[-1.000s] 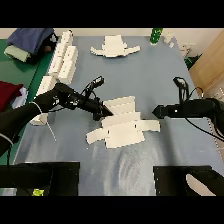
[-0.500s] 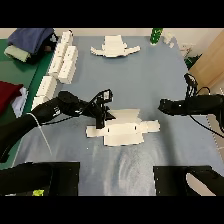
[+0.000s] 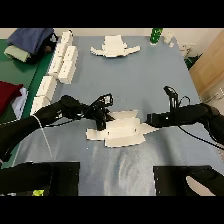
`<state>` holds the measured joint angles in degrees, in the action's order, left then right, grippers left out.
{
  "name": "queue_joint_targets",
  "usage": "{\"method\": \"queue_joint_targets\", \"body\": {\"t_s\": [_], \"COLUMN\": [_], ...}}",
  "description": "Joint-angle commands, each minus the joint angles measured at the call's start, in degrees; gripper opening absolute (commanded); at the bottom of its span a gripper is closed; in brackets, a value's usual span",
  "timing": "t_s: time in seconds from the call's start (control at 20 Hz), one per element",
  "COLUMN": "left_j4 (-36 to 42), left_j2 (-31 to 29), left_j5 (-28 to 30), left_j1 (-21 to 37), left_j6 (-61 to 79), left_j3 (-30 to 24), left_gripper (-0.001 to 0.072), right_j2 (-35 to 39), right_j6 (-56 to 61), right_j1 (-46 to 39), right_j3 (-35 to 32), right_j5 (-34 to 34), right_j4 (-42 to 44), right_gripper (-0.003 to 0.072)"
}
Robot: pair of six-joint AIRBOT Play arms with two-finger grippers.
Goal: Fold the box.
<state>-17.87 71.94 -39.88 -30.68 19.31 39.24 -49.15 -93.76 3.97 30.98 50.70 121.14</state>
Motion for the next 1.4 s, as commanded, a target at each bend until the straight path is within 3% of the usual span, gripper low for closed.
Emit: {"method": "queue_joint_targets", "body": {"t_s": [0.0, 0.35, 0.85, 1.35], "left_j4": [4.4, 4.2, -1.1, -1.0], "left_j2": [0.8, 0.8, 0.9, 0.9], "left_j5": [-0.7, -5.9, -5.8, -5.8], "left_j1": [-0.1, -0.1, -0.1, -0.1], "left_j6": [1.8, 4.3, 2.3, 0.5], "left_j3": [-0.2, -0.3, -2.9, -2.9], "left_gripper": [0.0011, 0.0011, 0.0011, 0.0012], "right_j2": [0.1, 0.1, 0.3, 0.3], "right_j6": [0.3, 0.3, 0.4, 1.4], "right_j1": [1.4, 1.4, 1.4, 1.4], "right_j3": [-1.2, -1.2, -1.2, -1.2], "right_j5": [-1.2, -1.8, -2.5, -2.2], "right_j4": [0.2, 0.2, 0.2, -1.8], "right_gripper": [0.0000, 0.0000, 0.0000, 0.0000]}}
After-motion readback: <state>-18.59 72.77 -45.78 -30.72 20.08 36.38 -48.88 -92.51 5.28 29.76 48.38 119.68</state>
